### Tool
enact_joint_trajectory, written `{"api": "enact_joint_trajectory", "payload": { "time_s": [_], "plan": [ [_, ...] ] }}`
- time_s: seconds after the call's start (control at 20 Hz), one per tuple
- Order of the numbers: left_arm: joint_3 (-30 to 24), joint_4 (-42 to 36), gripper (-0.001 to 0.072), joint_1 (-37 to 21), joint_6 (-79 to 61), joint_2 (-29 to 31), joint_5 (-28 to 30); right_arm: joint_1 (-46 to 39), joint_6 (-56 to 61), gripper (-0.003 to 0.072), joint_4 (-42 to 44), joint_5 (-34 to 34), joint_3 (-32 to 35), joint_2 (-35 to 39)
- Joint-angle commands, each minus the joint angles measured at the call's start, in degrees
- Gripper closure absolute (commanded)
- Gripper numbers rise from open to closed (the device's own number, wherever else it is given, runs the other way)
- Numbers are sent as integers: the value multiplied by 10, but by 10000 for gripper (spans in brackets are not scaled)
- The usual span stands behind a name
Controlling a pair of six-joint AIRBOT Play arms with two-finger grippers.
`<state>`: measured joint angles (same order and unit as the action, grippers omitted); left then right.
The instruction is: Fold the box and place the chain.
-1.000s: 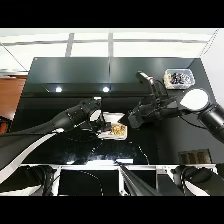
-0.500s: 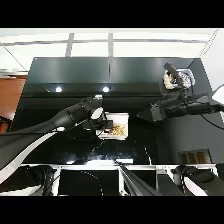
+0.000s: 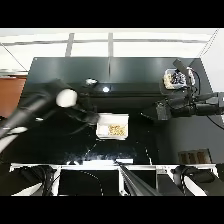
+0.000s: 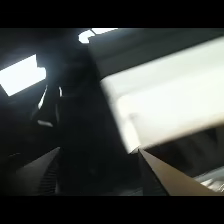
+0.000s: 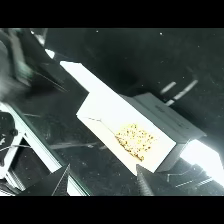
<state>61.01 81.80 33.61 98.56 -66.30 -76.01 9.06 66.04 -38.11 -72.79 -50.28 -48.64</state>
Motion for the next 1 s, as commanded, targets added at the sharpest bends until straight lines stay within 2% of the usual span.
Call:
{"api": "enact_joint_trajectory", "payload": {
  "time_s": [0.0,0.05,0.15,0.25,0.3,0.35,0.45,0.65,0.85,0.95],
  "plan": [
    [-67,-199,152,-168,-188,90,-12,-1,0,193,-3,-1,0,1],
    [-108,-313,153,-228,-273,104,-12,-1,0,193,-3,-1,0,1],
    [-189,-464,153,-318,-430,110,-12,-1,0,192,-6,1,0,1],
    [-256,-519,142,-361,-581,97,8,-1,0,192,-15,2,0,1],
    [-279,-520,117,-363,-652,87,22,-1,0,192,-16,4,0,1],
    [-298,-520,-10,-358,-734,73,34,-1,0,192,-15,8,0,1],
    [-312,-509,-7,-341,-880,41,56,0,0,192,-16,13,0,1],
    [-294,-481,-7,-290,-1059,-21,127,0,2,192,-16,14,0,1],
    [-241,-385,-5,-228,-1120,-92,140,0,2,193,-16,3,0,1],
    [-227,-403,-5,-226,-1124,-112,139,0,2,192,-16,3,0,1]
  ]
}}
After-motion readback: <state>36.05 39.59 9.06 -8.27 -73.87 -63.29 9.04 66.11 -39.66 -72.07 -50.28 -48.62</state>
